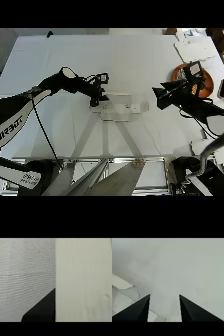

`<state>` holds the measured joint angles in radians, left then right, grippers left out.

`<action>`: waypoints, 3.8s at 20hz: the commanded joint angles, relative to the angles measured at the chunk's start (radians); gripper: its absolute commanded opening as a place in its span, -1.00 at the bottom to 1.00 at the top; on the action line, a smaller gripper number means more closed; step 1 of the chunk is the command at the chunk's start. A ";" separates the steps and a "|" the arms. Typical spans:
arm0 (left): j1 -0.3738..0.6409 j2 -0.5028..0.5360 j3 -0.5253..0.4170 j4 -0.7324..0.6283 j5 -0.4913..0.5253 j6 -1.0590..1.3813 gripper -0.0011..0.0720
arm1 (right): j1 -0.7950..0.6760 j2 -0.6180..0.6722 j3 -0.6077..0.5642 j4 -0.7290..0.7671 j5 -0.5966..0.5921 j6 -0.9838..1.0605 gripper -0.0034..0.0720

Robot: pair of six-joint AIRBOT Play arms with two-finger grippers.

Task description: Fold the box and place the chain.

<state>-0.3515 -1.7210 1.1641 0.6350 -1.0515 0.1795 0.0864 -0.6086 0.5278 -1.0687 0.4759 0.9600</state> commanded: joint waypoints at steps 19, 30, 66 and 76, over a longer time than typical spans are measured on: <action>0.001 0.000 -0.001 0.003 0.000 -0.001 -0.93 | 0.001 0.156 0.021 0.165 0.620 -0.714 0.88; 0.001 0.000 -0.001 0.003 0.000 -0.001 -0.93 | 0.001 -0.253 -0.014 0.251 0.580 -0.723 0.89; 0.001 0.000 -0.001 0.003 0.000 -0.001 -0.93 | 0.063 -0.698 -0.015 0.703 0.141 -1.294 0.92; 0.001 0.000 -0.001 0.003 0.000 -0.001 -0.93 | 0.063 -0.694 0.012 0.703 0.091 -1.136 0.92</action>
<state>-0.3515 -1.7210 1.1637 0.6373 -1.0515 0.1787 0.1482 -1.3037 0.5236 -0.3683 0.5655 -0.1967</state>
